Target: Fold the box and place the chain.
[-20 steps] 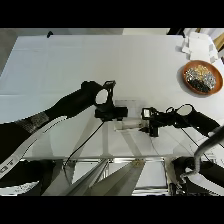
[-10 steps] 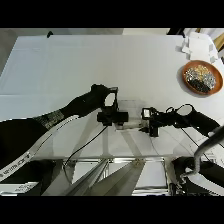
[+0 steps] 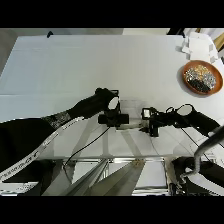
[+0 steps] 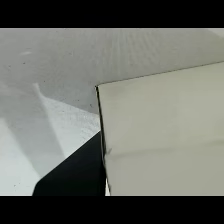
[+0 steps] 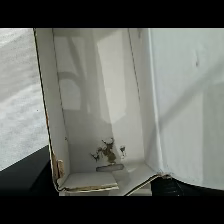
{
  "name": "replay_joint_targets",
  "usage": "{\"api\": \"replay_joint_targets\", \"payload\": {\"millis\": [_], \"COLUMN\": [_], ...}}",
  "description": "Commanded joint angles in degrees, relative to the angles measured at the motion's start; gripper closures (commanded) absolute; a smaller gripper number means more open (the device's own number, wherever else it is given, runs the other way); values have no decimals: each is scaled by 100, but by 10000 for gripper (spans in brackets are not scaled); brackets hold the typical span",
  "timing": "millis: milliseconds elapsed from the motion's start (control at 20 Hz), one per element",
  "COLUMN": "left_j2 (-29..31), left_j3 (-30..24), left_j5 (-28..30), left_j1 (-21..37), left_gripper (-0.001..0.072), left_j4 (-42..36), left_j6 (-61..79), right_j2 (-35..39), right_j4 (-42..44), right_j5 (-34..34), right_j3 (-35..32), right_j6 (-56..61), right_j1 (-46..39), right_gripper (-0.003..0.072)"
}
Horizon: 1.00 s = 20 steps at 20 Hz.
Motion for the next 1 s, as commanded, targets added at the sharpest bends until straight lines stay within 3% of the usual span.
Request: {"api": "replay_joint_targets", "payload": {"millis": [0, 150, 250, 450, 550, 600, 650, 850, 900, 950], "left_j2": [-44, -44, -44, -44, -44, -44, -44, -37, -28, -15], "left_j3": [2, 2, 2, 2, 2, 2, 2, 2, 2, 2], "left_j5": [149, 151, 151, 153, 153, 153, 149, 133, 92, 76], "left_j1": [-42, -66, -66, -66, -66, -66, -66, -63, -63, -61], "left_gripper": [652, 636, 550, 549, 565, 601, 684, 697, 659, 543], "left_j4": [-13, 122, 151, 210, 225, 225, 225, 221, 216, 179], "left_j6": [-107, -247, -249, -247, -249, -249, -247, -234, -184, -157], "right_j2": [2, 2, 2, 2, 2, 4, 2, 2, 2, 2], "right_j4": [2, 2, 2, 2, 2, 2, 2, 2, 2, 2], "right_j5": [-2, -2, -2, -2, -2, -2, -2, -2, -2, -2], "right_j3": [4, 4, 4, 4, 4, 4, 4, 4, 4, 4], "right_j6": [15, 15, 15, 15, 15, 15, 15, 15, 15, 15], "right_j1": [-2, -2, -2, -2, -2, -2, -2, -2, -2, -2], "right_gripper": [286, 286, 286, 286, 286, 286, 286, 286, 286, 286]}}
